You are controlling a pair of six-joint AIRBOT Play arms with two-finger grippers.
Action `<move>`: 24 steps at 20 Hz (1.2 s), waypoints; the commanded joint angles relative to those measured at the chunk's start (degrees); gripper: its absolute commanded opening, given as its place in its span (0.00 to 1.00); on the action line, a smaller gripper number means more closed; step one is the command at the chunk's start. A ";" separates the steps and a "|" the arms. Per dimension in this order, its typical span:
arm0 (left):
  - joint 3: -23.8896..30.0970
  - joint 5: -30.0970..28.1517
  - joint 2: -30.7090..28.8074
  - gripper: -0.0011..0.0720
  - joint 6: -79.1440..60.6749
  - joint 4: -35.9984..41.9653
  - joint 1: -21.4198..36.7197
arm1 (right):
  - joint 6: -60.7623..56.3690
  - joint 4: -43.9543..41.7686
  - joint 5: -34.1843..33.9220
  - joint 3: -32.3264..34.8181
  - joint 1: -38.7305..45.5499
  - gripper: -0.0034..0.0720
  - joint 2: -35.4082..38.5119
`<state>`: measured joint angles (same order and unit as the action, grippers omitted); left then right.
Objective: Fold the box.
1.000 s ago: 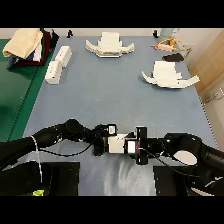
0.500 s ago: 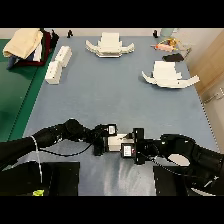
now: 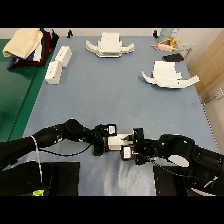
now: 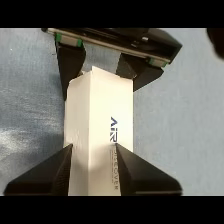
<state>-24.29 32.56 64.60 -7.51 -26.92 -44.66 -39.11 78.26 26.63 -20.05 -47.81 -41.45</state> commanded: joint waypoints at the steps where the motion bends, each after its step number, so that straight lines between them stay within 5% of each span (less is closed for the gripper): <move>1: -0.04 -0.02 -0.04 0.65 -0.02 -0.02 0.00 | -0.02 -0.02 -0.17 0.00 -0.17 0.44 1.79; 3: -0.04 -0.02 -0.04 0.65 -0.02 -0.02 0.02 | 0.00 -0.02 -0.22 0.00 -0.17 0.54 2.91; 15: -0.04 0.00 -0.04 0.65 -0.02 -0.02 0.00 | 0.00 0.57 -1.27 -0.11 -0.17 0.54 4.79; 21: -0.04 -0.02 -0.04 0.65 -0.02 -0.02 0.00 | -0.04 2.82 -3.32 -0.11 0.04 0.53 5.33; 24: -0.04 -0.02 -0.04 0.65 -0.02 -0.02 0.02 | -0.50 2.80 -3.08 -0.11 0.04 0.44 5.31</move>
